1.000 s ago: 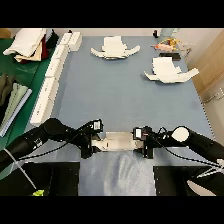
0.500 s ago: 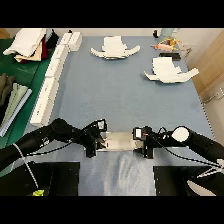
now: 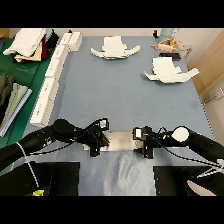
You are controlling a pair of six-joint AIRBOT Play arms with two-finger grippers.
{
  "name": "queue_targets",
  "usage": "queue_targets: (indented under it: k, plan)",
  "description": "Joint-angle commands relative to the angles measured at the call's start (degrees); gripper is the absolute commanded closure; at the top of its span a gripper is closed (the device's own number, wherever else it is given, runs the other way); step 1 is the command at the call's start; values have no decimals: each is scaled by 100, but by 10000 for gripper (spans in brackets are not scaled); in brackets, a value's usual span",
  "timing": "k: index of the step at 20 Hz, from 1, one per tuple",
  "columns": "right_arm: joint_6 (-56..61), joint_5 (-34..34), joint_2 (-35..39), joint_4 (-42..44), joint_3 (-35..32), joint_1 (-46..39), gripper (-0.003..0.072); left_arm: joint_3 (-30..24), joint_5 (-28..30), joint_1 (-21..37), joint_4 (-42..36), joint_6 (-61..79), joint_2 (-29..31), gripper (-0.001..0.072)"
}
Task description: Fold the box.
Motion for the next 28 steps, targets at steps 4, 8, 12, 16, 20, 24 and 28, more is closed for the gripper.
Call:
queue_targets:
  k: [4,8,12,16,20,24,28]
  plan:
    - [0,2,2,2,7,0,177,0,11,-48,-251,68,-92,224]
    - [0,2,2,2,7,0,177,0,2,-48,-247,70,-92,225]
    - [0,2,2,2,7,0,177,2,7,-39,76,-422,-11,693]
    - [0,2,2,2,7,0,177,2,-52,-35,1294,-2844,533,694]
    - [0,2,2,2,7,0,177,48,-337,-35,3056,-6129,1810,693]
    - [-2,2,2,2,7,0,177,63,-713,76,4911,-10373,3237,693]
    - [0,2,2,2,7,0,177,33,-2146,791,5910,-12635,3543,693]
